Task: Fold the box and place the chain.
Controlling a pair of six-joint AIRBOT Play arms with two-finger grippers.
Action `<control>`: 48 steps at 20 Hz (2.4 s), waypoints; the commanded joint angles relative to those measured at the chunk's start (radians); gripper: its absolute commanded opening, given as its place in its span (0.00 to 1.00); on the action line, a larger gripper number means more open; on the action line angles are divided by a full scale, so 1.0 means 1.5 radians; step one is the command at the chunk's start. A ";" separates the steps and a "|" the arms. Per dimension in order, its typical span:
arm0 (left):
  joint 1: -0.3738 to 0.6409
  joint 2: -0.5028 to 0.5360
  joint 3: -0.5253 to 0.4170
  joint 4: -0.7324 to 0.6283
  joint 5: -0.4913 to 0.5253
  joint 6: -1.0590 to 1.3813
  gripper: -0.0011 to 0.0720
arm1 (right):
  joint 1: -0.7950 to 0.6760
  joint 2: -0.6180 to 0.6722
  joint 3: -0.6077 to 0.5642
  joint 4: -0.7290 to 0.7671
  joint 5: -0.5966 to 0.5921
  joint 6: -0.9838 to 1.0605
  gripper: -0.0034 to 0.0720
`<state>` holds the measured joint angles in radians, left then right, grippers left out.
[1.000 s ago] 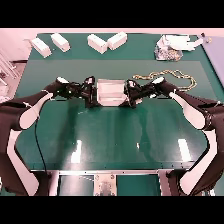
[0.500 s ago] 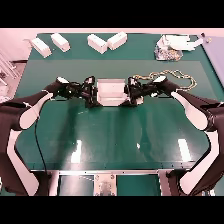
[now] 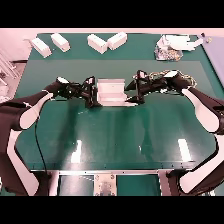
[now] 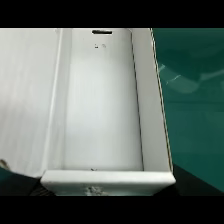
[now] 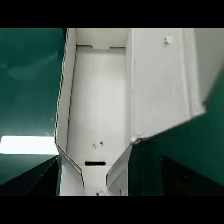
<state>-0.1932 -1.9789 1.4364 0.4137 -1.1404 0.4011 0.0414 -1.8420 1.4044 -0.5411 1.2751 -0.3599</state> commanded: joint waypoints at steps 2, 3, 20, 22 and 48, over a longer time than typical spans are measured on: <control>0.001 0.000 0.001 -0.002 0.003 0.000 0.72 | -0.048 0.040 0.001 -0.011 0.044 0.021 1.00; 0.001 0.000 0.001 -0.002 0.005 0.000 0.72 | -0.052 0.048 0.001 -0.005 0.063 0.026 1.00; 0.001 0.000 0.001 -0.002 0.005 0.000 0.72 | 0.026 -0.021 0.036 0.179 -0.037 0.083 0.06; 0.001 0.000 0.001 -0.002 0.005 0.000 0.72 | 0.025 -0.046 0.066 0.178 -0.038 0.088 0.06; 0.001 0.000 0.001 -0.002 0.005 0.000 0.72 | 0.025 0.117 0.060 -0.193 -0.073 0.275 0.05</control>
<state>-0.1921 -1.9789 1.4364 0.4103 -1.1332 0.4011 0.0845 -1.7588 1.5669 -0.7437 1.1950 0.0071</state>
